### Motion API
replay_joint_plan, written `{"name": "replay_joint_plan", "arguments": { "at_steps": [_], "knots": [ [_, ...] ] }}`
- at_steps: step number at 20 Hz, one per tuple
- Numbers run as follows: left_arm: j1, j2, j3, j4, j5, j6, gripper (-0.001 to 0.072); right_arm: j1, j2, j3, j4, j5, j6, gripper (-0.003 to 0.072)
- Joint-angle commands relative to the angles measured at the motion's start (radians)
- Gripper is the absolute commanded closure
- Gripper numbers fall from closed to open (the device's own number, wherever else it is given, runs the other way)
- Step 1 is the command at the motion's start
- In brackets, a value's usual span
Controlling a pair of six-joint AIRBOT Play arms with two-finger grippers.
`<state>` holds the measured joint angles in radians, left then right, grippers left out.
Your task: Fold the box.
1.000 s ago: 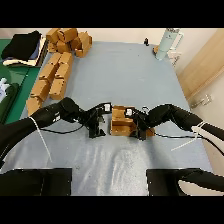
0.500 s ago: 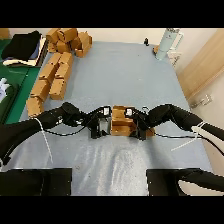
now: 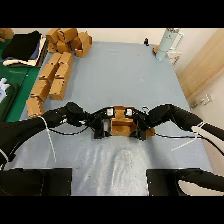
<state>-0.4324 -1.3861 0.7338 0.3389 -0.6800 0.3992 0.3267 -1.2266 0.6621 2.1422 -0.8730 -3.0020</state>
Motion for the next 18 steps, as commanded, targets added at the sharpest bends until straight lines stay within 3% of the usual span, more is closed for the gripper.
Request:
{"name": "replay_joint_plan", "arguments": {
  "at_steps": [1,13,18],
  "knots": [
    [-0.005,-0.014,0.005,0.002,-0.011,0.000,0.0023,-0.001,0.000,0.000,0.000,0.000,0.000,0.0160],
    [-0.035,-0.022,0.009,0.012,0.026,-0.085,0.0022,-0.001,0.000,0.000,0.000,0.000,0.000,0.0159],
    [-0.048,-0.023,0.055,0.156,0.023,-0.266,0.0004,-0.001,0.000,0.000,0.000,0.000,0.000,0.0160]
  ]
}}
